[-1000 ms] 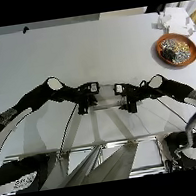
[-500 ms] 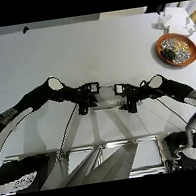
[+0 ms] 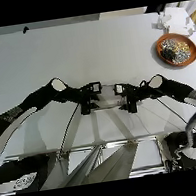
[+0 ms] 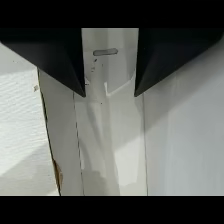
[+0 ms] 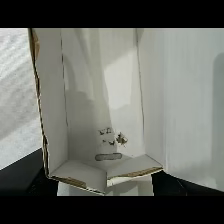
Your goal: Fold the box and place the chain.
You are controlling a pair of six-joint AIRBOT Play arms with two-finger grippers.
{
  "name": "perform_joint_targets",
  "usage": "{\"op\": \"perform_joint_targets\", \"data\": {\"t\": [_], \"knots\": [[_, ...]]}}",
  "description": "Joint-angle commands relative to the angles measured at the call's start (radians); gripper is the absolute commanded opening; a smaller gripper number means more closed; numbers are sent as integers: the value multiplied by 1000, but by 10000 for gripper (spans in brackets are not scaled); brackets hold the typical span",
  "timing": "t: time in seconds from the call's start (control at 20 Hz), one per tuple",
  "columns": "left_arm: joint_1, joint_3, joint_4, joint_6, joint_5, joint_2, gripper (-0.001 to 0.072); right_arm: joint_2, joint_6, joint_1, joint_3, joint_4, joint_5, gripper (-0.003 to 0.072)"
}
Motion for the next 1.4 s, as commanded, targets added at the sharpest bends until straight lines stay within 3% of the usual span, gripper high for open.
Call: {"op": "perform_joint_targets", "data": {"t": [0.0, 0.05, 0.1, 0.3, 0.65, 0.8, 1.0, 1.35], "knots": [[-1, 0, 33, -116, -7, 11, 194, 0, 0, -1, 0, 0, 0, 296], [0, 0, 74, -168, -21, 30, 60, 0, 0, -1, 0, 0, 0, 296], [2, 0, 119, -228, -36, 51, 5, 0, 0, -1, 0, 0, 0, 296], [35, 0, 235, -527, -113, 163, 2, 0, 0, -1, 0, 0, 0, 296], [175, 0, 240, -815, -141, 358, 2, 0, 0, -1, 0, 0, 0, 296], [240, -14, 240, -1008, -212, 340, 2, 0, 0, -1, 0, 0, 0, 296], [281, -112, 246, -1106, -199, 269, 1, 0, 0, -1, 0, 0, 0, 296], [222, -140, 185, -1170, -132, 79, 1, 0, 0, -1, 0, 0, 0, 296]]}}
